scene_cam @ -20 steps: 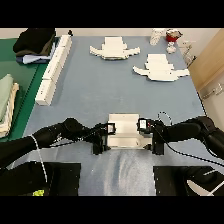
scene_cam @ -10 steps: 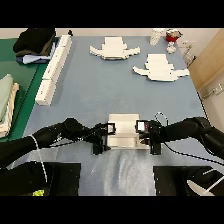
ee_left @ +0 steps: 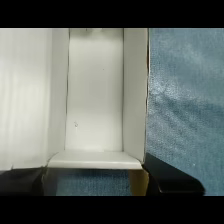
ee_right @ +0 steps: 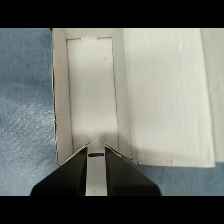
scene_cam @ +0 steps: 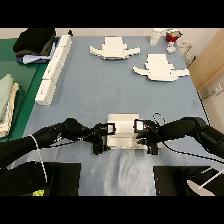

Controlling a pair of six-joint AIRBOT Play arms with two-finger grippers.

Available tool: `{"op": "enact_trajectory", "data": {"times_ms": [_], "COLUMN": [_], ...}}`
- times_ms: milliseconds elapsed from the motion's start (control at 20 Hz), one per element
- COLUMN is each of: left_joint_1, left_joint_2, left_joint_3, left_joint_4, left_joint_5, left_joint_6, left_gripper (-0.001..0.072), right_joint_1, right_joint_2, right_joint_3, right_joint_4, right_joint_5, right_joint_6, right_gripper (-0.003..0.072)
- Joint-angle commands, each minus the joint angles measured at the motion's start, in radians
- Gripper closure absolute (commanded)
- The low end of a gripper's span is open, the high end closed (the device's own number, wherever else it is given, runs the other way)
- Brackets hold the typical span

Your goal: Fold the box.

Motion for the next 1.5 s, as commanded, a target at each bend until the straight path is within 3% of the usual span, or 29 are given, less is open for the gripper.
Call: {"op": "enact_trajectory", "data": {"times_ms": [0,50,100,450,500,550,650,700,950,1050,1150,1300,1450], "left_joint_1": [0.0,0.0,0.0,0.0,0.0,0.0,0.0,0.0,0.0,0.0,0.0,0.0,0.0], "left_joint_2": [0.001,0.001,0.001,0.001,0.001,0.001,0.001,0.001,0.001,0.001,0.001,0.001,0.001], "left_joint_3": [0.001,0.001,0.001,0.001,0.001,0.001,0.001,0.001,0.001,0.001,0.001,0.001,0.001], "left_joint_4": [0.0,0.0,0.0,0.0,0.0,0.0,0.0,0.0,0.0,0.0,0.0,0.0,0.0], "left_joint_5": [0.0,0.0,0.0,0.0,0.0,0.0,0.0,0.0,0.0,0.0,0.0,0.0,0.0], "left_joint_6": [0.0,0.0,0.0,0.0,0.0,0.0,0.0,0.0,0.0,0.0,0.0,0.0,0.0], "left_gripper": [0.0176,0.0176,0.0176,0.0176,0.0176,0.0176,0.0176,0.0176,0.0176,0.0176,0.0176,0.0176,0.0177], "right_joint_1": [0.001,0.001,0.001,0.0,0.0,0.0,0.0,-0.002,-0.037,-0.134,-0.294,-0.6,-0.792], "right_joint_2": [-0.004,-0.006,-0.007,-0.006,-0.006,-0.006,-0.006,-0.006,-0.006,-0.007,-0.016,-0.057,-0.114], "right_joint_3": [-0.001,-0.001,-0.001,0.002,0.005,0.014,0.041,0.061,0.201,0.207,0.198,0.155,0.084], "right_joint_4": [0.036,0.037,0.036,0.016,-0.01,-0.053,-0.183,-0.264,-0.779,-0.837,-0.74,-0.391,-0.104], "right_joint_5": [0.016,0.018,0.018,-0.012,-0.02,-0.043,-0.092,-0.122,-0.33,-0.387,-0.398,-0.397,-0.397], "right_joint_6": [-0.006,-0.006,-0.002,0.119,0.198,0.3,0.519,0.621,1.247,1.385,1.411,1.326,1.166], "right_gripper": [0.0264,0.0177,0.0152,0.0167,0.0238,0.0459,0.0639,0.0683,0.0684,0.0684,0.0685,0.0685,0.0685]}}
